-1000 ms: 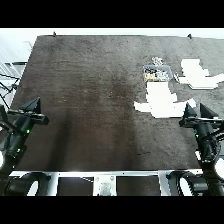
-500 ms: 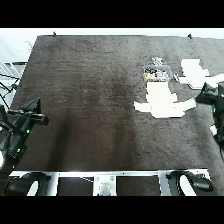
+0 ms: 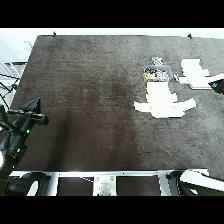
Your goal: Fold the box and place the chain.
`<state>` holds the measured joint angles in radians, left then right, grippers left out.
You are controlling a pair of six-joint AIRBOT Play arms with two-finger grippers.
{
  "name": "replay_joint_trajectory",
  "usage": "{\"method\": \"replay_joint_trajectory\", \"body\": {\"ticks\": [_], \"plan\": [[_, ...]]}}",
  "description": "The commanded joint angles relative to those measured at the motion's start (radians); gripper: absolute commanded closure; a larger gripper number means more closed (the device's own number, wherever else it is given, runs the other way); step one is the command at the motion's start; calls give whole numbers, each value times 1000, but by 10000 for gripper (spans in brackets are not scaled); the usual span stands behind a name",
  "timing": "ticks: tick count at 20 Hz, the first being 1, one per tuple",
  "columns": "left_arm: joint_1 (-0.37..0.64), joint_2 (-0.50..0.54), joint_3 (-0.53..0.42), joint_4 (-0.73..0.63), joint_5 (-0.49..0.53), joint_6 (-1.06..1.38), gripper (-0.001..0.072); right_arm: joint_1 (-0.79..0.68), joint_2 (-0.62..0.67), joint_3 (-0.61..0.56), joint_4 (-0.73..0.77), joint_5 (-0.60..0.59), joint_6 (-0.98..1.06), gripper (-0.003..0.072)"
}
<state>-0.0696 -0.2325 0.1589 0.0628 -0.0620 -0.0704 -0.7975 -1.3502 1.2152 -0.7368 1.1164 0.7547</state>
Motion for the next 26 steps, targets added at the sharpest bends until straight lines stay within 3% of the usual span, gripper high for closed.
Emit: {"method": "replay_joint_trajectory", "body": {"ticks": [1,7,15,20,24,25,26], "plan": [[0,1,1,0,0,0,689,-18,-225,265,-226,317,110,138],[0,1,1,0,0,0,688,87,-455,422,-338,375,108,138],[0,1,1,0,0,0,689,126,-566,429,-320,423,100,138],[0,1,1,0,0,0,689,125,-631,429,-222,464,98,170],[0,1,1,0,0,0,689,125,-665,423,-197,472,69,398],[0,1,1,0,0,0,689,125,-665,422,-185,481,49,653],[0,1,1,0,0,0,689,124,-665,422,-171,495,45,674]]}}
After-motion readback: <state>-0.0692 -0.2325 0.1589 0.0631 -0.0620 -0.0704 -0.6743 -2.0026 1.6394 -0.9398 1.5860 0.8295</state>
